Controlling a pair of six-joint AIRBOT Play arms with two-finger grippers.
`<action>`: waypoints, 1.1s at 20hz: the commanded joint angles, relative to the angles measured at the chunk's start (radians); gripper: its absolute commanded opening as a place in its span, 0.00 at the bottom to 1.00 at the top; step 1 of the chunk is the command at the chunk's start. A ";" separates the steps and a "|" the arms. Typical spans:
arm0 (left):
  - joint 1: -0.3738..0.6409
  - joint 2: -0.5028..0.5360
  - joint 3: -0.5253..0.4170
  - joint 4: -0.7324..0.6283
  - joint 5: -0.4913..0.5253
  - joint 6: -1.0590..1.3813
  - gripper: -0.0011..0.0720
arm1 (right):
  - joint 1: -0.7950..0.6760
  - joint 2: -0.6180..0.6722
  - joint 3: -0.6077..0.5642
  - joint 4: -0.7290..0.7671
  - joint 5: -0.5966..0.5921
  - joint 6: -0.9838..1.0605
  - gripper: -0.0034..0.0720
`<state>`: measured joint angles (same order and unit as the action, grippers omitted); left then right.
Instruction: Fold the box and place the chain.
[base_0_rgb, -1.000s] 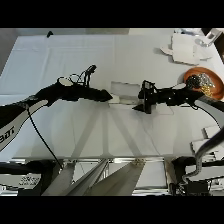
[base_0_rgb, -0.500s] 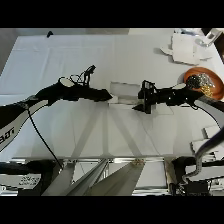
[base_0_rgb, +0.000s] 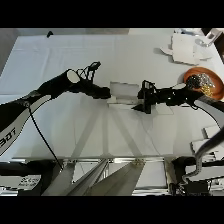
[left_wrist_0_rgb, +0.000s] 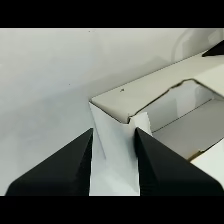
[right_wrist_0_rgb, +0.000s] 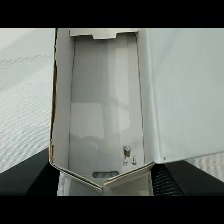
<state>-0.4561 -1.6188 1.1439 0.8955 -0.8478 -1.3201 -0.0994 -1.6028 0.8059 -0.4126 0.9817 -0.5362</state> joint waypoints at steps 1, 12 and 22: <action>-0.049 0.000 0.063 0.208 -0.064 -0.150 0.39 | 0.000 0.001 0.001 -0.001 -0.001 0.000 0.73; -0.155 -0.025 0.188 0.500 -0.177 -0.583 0.39 | 0.000 0.001 0.000 -0.001 -0.001 0.000 0.73; -0.244 -0.117 0.267 0.535 -0.196 -0.811 0.39 | 0.000 0.001 0.001 -0.001 -0.001 0.000 0.73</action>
<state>-0.6872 -1.7176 1.4017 1.4204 -1.0267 -2.0415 -0.0998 -1.6024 0.8059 -0.4156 0.9794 -0.5362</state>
